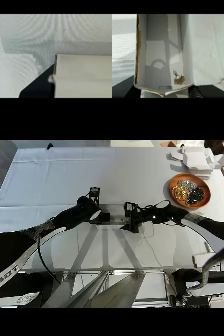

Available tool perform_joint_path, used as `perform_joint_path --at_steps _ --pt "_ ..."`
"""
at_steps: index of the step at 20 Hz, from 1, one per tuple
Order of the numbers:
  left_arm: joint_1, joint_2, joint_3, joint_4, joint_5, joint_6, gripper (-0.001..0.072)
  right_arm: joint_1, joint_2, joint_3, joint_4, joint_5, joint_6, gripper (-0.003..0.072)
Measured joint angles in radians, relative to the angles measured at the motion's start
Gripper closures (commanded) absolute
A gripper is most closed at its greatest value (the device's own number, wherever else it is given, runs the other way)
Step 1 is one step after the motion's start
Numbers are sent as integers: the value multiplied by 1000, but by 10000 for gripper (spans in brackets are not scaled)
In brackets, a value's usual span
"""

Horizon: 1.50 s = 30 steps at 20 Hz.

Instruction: Fold the box and place the chain.

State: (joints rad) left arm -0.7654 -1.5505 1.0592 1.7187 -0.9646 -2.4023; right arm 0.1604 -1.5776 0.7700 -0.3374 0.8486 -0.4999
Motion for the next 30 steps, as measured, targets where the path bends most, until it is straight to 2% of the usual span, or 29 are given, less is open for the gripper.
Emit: perform_joint_path --at_steps 1,2,3,4,9,14,18,22,26,27,30 --pt "0 1 -2 -1 1 0 402 0 0 0 1 2 2 169" --pt "1 11 -2 -1 -11 0 253 0 0 0 1 3 1 169" --pt "2 23 -1 -2 2 -2 149 0 0 0 2 2 1 169" --pt "4 37 -1 -8 0 -1 75 0 0 0 2 2 1 169" --pt "44 155 -1 -40 -39 47 72 0 0 0 1 2 1 169" --pt "147 303 -1 -191 -136 354 80 0 0 0 1 2 1 169" --pt "281 384 -3 -389 -189 791 73 0 0 0 1 1 1 169" --pt "435 395 -60 -549 -154 1276 72 0 0 0 1 1 1 169" --pt "568 355 -175 -758 -131 1859 62 0 0 0 1 1 1 169" --pt "592 338 -201 -816 -130 2020 7 0 0 0 1 1 1 169" --pt "633 269 -247 -950 -135 2375 10 0 0 0 1 1 1 169"
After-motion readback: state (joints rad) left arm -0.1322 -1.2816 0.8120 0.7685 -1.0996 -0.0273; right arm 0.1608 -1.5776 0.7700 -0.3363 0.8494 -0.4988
